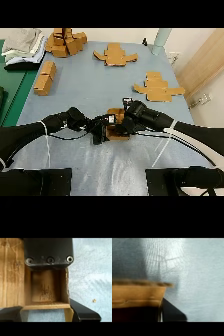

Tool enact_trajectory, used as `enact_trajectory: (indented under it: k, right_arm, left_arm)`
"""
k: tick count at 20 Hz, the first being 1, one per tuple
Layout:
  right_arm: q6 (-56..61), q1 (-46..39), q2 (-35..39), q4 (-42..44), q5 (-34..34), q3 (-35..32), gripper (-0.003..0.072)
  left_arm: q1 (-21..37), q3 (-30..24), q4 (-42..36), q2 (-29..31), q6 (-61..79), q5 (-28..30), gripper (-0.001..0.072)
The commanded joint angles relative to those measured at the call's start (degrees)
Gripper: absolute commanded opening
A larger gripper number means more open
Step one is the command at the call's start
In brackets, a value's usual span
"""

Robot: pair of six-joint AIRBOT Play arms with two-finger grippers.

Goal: Fold the box.

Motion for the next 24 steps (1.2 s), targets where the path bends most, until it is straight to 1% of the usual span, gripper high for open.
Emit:
enact_trajectory:
  k: [1, 6, 8, 9, 12, 14, 16, 20, 22, 24]
  right_arm:
    - [0.0, 0.1, 0.3, 1.1, 0.2, 0.2, 0.0455]
    - [-0.1, 0.0, 1.2, 1.8, 0.2, 0.2, 0.0454]
    - [0.0, 0.0, 1.2, 1.6, 0.3, 0.2, 0.0404]
    - [0.0, 0.0, 1.2, 1.6, 0.2, 0.2, 0.0398]
    - [-0.7, 0.0, 1.3, 2.2, -0.4, 1.0, 0.0409]
    - [-2.0, 0.0, 2.4, 3.8, -3.7, 3.2, 0.0409]
    - [-2.2, 0.0, 4.6, 3.6, -7.5, 5.2, 0.0409]
    - [-2.2, -0.9, 10.3, -1.1, -12.1, 5.9, 0.0406]
    - [-3.6, -3.2, 11.2, -3.5, -14.9, 5.9, 0.0398]
    - [-6.6, -7.2, 10.9, -5.6, -15.0, 5.9, 0.0215]
  left_arm:
    - [0.0, 0.0, 0.0, 0.1, -0.1, 0.0, 0.0527]
    - [0.0, 0.0, 0.0, 0.0, -0.1, 0.0, 0.0527]
    - [0.0, 0.0, 0.0, 0.0, -0.1, 0.0, 0.0527]
    - [0.0, 0.0, 0.0, 0.1, -0.1, 0.0, 0.0527]
    - [0.0, 0.0, 0.0, 0.1, -0.1, 0.0, 0.0527]
    - [0.0, 0.0, 0.0, 0.1, -0.1, 0.0, 0.0527]
    - [0.0, 0.0, 0.0, 0.0, -0.1, 0.0, 0.0527]
    - [0.0, 0.0, 0.0, 0.0, -0.1, 0.0, 0.0527]
    - [0.0, 0.0, 0.0, 0.0, -0.1, 0.0, 0.0527]
    - [0.0, 0.0, 0.0, 0.0, -0.1, 0.0, 0.0527]
